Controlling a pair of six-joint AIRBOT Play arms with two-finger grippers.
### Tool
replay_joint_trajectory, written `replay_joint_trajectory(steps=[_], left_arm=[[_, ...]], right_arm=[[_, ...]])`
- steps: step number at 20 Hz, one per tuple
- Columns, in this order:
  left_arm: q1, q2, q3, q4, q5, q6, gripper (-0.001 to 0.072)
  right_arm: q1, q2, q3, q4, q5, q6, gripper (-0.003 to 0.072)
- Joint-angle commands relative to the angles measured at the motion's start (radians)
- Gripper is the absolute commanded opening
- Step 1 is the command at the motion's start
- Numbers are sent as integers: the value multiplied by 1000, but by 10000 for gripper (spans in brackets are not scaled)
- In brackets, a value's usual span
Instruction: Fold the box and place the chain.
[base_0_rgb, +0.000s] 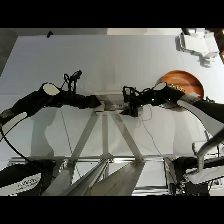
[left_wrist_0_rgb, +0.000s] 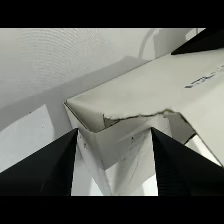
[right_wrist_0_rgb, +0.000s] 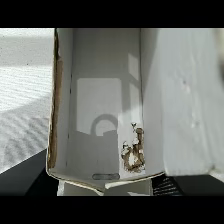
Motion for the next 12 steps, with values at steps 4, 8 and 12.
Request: replay_joint_trajectory(steps=[4, 8, 12], left_arm=[[-62, -1, 0, 56, 74, -1, 492], [-80, -1, 0, 165, 88, -23, 492], [-80, 0, 0, 232, 132, -79, 492]], right_arm=[[0, 0, 0, 0, 0, 0, 517], [0, 0, 0, 0, 0, 0, 517], [0, 0, 0, 0, 0, 0, 517]])
